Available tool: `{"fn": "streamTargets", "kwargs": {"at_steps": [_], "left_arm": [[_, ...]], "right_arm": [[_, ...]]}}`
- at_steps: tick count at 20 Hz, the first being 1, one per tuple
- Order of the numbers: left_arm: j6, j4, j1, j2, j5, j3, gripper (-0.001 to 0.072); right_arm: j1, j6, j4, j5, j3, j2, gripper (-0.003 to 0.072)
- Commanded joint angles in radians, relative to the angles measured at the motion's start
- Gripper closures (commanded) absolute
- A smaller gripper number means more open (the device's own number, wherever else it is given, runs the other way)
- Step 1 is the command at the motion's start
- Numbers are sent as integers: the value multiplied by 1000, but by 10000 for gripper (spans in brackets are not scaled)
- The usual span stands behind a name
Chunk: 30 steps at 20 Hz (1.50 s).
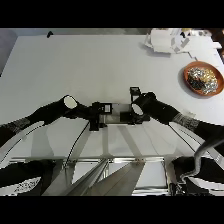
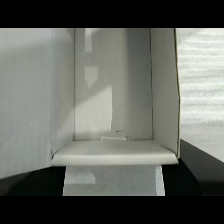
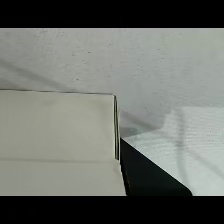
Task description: Fold the box and place the chain.
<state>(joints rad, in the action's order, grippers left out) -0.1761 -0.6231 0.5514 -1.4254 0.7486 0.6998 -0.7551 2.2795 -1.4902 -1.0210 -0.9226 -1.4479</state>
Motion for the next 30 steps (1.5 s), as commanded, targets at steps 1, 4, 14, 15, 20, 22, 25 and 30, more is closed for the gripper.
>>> {"fn": "streamTargets", "kwargs": {"at_steps": [1,4,14,15,20,22,25,30], "left_arm": [[1,2,1,0,-3,0,499],[1,2,1,0,-3,0,499],[1,2,1,0,-3,0,499],[1,2,1,0,-2,0,499],[1,2,1,0,-3,0,499],[1,2,1,0,-1,0,499],[1,2,1,0,0,0,499],[1,2,1,0,0,0,499]], "right_arm": [[-2,2,-3,-12,0,-2,623],[-2,0,-3,-12,0,-2,679],[0,-94,-21,-66,0,132,336],[3,-114,-25,-95,0,161,336],[115,-294,-21,-285,-27,319,336],[238,-406,-26,-341,-83,357,338],[501,-552,-35,-245,-159,354,366],[965,-825,-34,-63,-263,192,576]]}}
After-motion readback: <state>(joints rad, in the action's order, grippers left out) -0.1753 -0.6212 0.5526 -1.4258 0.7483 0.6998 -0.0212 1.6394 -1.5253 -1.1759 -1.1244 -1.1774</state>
